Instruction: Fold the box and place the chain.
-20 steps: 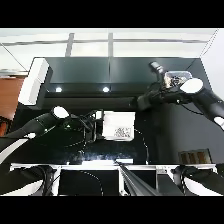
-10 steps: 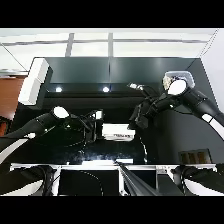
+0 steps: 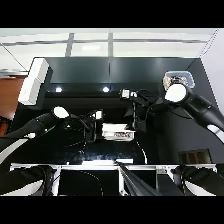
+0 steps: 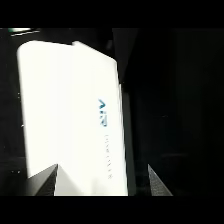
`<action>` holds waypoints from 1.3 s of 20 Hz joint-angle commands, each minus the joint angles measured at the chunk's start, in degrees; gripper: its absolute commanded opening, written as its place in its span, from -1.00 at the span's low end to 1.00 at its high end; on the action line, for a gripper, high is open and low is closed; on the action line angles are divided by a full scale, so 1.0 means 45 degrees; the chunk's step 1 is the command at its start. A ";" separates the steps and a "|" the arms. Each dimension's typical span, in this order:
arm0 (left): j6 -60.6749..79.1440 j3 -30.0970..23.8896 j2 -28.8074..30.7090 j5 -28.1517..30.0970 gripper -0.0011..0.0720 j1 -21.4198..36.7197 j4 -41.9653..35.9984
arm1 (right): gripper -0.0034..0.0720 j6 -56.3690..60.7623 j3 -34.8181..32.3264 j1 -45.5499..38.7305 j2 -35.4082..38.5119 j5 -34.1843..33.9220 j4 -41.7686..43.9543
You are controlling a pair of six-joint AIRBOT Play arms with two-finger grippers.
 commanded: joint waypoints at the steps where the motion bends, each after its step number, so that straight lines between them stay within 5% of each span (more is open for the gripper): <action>1: 0.0000 0.0000 -0.0005 -0.0005 0.12 -0.0010 -0.0005 | 0.76 0.0588 -0.0903 -0.0185 0.1234 -0.0107 -0.0350; 6: 0.0000 0.0000 -0.0010 -0.0005 0.12 -0.0010 -0.0005 | 0.77 -0.0262 -0.3264 0.0131 0.1282 -0.2642 0.0646; 26: -0.0005 0.0000 -0.0010 -0.0010 0.12 -0.0010 -0.0005 | 0.77 -0.0340 -0.3249 0.1059 0.1282 -0.3269 0.0015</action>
